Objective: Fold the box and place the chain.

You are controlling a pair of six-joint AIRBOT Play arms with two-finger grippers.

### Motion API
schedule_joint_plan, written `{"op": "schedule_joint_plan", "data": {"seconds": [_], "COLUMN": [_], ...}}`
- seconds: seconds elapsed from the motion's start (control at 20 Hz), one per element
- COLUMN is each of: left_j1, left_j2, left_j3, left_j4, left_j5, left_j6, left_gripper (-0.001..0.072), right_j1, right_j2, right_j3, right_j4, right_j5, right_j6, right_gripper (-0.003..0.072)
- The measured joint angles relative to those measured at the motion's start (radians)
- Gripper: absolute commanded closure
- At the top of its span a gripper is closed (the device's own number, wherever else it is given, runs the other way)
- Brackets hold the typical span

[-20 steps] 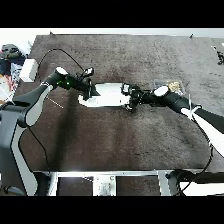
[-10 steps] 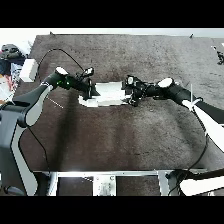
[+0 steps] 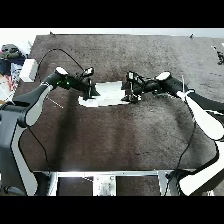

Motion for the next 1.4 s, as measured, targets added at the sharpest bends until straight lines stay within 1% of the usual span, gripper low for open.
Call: {"op": "schedule_joint_plan", "data": {"seconds": [0.2,0.5,0.55,0.6,1.05,1.15,1.4], "left_j1": [0.0,0.0,0.0,0.0,0.0,0.0,0.0], "left_j2": [0.0,0.0,0.0,0.0,0.0,0.0,0.0], "left_j3": [0.0,0.0,0.0,0.0,0.0,0.0,0.0], "left_j4": [0.0,-0.001,-0.001,-0.001,-0.002,-0.002,-0.002], "left_j5": [0.0,-0.001,-0.001,-0.001,-0.001,-0.001,-0.002], "left_j6": [0.0,0.0,0.0,0.0,0.0,0.0,0.0], "left_gripper": [0.0698,0.0698,0.0698,0.0698,0.0698,0.0698,0.0698], "right_j1": [-0.002,0.003,0.007,0.012,0.01,0.011,0.013], "right_j2": [-0.075,-0.168,-0.179,-0.19,-0.236,-0.238,-0.239], "right_j3": [0.079,0.152,0.163,0.172,0.198,0.199,0.199], "right_j4": [0.001,0.003,0.003,0.004,0.005,0.005,0.005], "right_j5": [0.097,0.177,0.184,0.194,0.214,0.212,0.203], "right_j6": [0.003,0.005,0.005,0.011,0.038,0.039,0.042], "right_gripper": [-0.0034,-0.0034,0.0008,0.0008,0.0011,0.008,0.0081]}}
